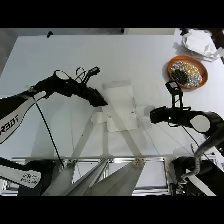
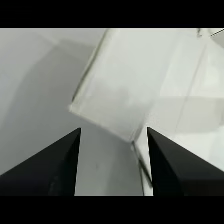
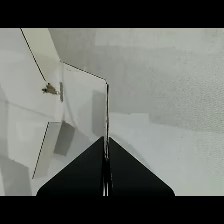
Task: Fold the box and place the chain.
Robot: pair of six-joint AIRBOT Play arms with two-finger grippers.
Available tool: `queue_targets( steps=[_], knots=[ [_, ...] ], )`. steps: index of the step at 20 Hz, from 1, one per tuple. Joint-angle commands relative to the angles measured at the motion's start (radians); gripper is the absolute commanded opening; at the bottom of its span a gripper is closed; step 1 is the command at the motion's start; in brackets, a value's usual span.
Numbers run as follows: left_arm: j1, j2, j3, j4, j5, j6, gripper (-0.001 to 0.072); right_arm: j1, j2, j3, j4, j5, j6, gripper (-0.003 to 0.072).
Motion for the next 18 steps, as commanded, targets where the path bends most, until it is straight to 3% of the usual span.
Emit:
queue_targets(
  steps=[1,5,7,10,12,13,17,18],
  knots=[
    [-0.034,-0.028,0.001,-0.063,-0.010,0.027,0.0434,0.001,-0.001,-0.001,0.001,0.001,0.000,0.0012],
    [-0.044,-0.081,0.001,-0.260,-0.042,0.139,0.0433,0.001,-0.001,-0.001,0.000,0.021,0.000,0.0012],
    [-0.044,-0.089,0.001,-0.269,-0.037,0.157,0.0425,0.001,-0.001,-0.001,0.000,0.035,0.000,0.0012],
    [-0.043,-0.090,0.001,-0.224,-0.066,0.156,0.0226,0.001,-0.001,-0.001,-0.002,0.038,-0.001,0.0012],
    [-0.043,-0.090,0.001,-0.178,-0.087,0.158,0.0037,0.001,-0.001,-0.001,-0.003,0.038,0.000,0.0012],
    [-0.043,-0.088,0.001,-0.155,-0.097,0.166,0.0007,0.001,-0.001,-0.001,-0.003,0.038,0.000,0.0012],
    [-0.044,-0.050,0.001,-0.132,-0.145,0.273,0.0002,0.001,0.001,0.000,0.011,0.038,0.000,0.0016],
    [-0.045,-0.029,0.001,-0.127,-0.146,0.288,0.0002,0.001,0.005,0.007,0.022,0.042,0.000,0.0075]
  ],
)
